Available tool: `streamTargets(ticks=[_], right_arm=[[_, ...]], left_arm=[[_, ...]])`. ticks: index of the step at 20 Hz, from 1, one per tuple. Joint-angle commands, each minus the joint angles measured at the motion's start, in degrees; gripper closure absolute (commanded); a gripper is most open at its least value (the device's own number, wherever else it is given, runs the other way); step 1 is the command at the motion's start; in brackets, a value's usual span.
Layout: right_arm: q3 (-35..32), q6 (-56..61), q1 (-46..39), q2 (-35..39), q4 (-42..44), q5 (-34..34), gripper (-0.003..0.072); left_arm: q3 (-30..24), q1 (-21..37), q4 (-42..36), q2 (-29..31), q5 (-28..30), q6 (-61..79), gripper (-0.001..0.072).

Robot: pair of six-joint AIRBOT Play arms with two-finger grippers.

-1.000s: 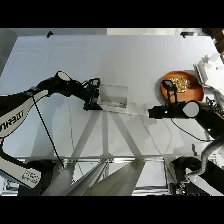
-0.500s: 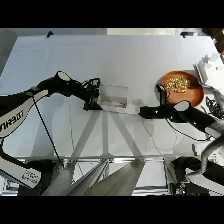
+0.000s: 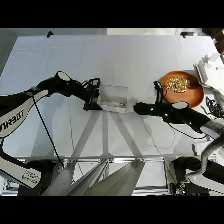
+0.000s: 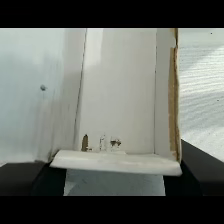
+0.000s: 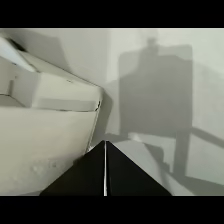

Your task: Fold the box and place the chain.

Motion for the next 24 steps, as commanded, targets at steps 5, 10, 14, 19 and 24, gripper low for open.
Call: streamTargets(ticks=[5,10,14,19,24], right_arm=[[0.04,-2.38,0.92,0.48,10.29,0.15,0.0514],[0.17,-2.40,0.94,2.58,10.47,0.39,0.0440],[1.38,-5.53,3.58,2.64,10.45,-0.39,0.0440],[2.10,-4.85,6.93,2.62,9.99,-8.02,0.0225],[2.14,-2.27,10.32,2.62,10.12,-12.37,0.0225]], left_arm=[[-0.02,0.02,0.00,0.02,0.02,0.00,0.0319],[-0.02,0.02,0.00,0.02,0.02,0.00,0.0319],[-0.02,0.02,0.00,0.02,0.02,0.00,0.0319],[-0.02,0.02,0.00,0.02,0.02,0.00,0.0319],[-0.02,0.02,0.00,0.02,0.02,0.00,0.0319]])
